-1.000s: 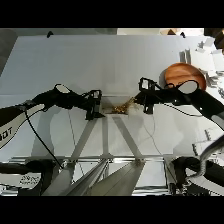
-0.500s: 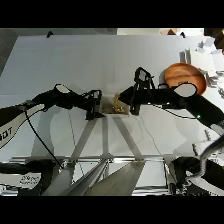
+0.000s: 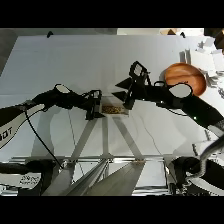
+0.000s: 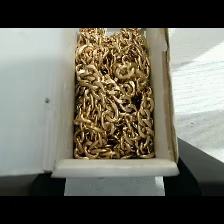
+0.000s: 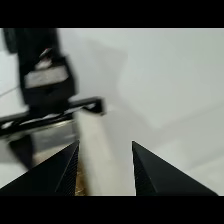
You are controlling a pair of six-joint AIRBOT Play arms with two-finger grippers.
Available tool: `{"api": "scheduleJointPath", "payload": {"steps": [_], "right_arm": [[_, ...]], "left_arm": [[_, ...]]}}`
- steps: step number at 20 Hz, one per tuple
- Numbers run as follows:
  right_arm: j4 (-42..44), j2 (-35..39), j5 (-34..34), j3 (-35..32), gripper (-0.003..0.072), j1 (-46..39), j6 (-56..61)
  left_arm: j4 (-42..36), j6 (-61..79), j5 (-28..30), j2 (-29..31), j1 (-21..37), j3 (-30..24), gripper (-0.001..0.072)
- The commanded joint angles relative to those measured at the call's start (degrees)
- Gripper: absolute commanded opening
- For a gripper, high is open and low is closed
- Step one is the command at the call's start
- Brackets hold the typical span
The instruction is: Fold the box and place the chain.
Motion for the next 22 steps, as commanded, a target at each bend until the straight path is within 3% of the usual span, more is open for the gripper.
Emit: {"api": "scheduleJointPath", "payload": {"steps": [1, 2, 4, 6, 9, 13, 16, 22], "right_arm": [[0.09, -1.29, -5.97, 3.54, 0.035, -0.26, 3.13], [0.09, -2.86, -4.83, 5.16, 0.0313, -1.01, 5.16], [0.07, -7.3, -0.07, 8.63, 0.0141, -3.04, 13.05], [-0.94, -12.55, 7.19, 12.04, 0.0144, -5.14, 20.59], [-9.14, -20.55, 19.89, 16.72, 0.0153, -8.17, 31.74], [-15.76, -27.1, 34.67, 18.91, 0.0164, -10.23, 32.61], [-17.14, -26.84, 38.97, 18.91, 0.0179, -10.16, 26.53], [-25.38, -22.36, 37.35, 18.86, 0.0194, -6.84, 23.12]], "left_arm": [[0.02, 0.0, 0.0, -0.02, -0.02, 0.02, 0.0276], [0.02, -0.02, 0.0, -0.02, -0.02, 0.02, 0.0276], [0.02, 0.0, 0.0, -0.04, -0.02, 0.02, 0.0276], [0.02, 0.0, 0.02, -0.02, -0.02, 0.02, 0.0276], [0.02, 0.0, 0.0, -0.04, -0.02, 0.02, 0.0276], [0.02, -0.02, 0.02, -0.04, -0.02, 0.02, 0.0276], [0.02, -0.02, 0.0, -0.02, -0.02, 0.02, 0.0276], [0.02, -0.02, 0.0, -0.04, -0.02, 0.02, 0.0276]]}}
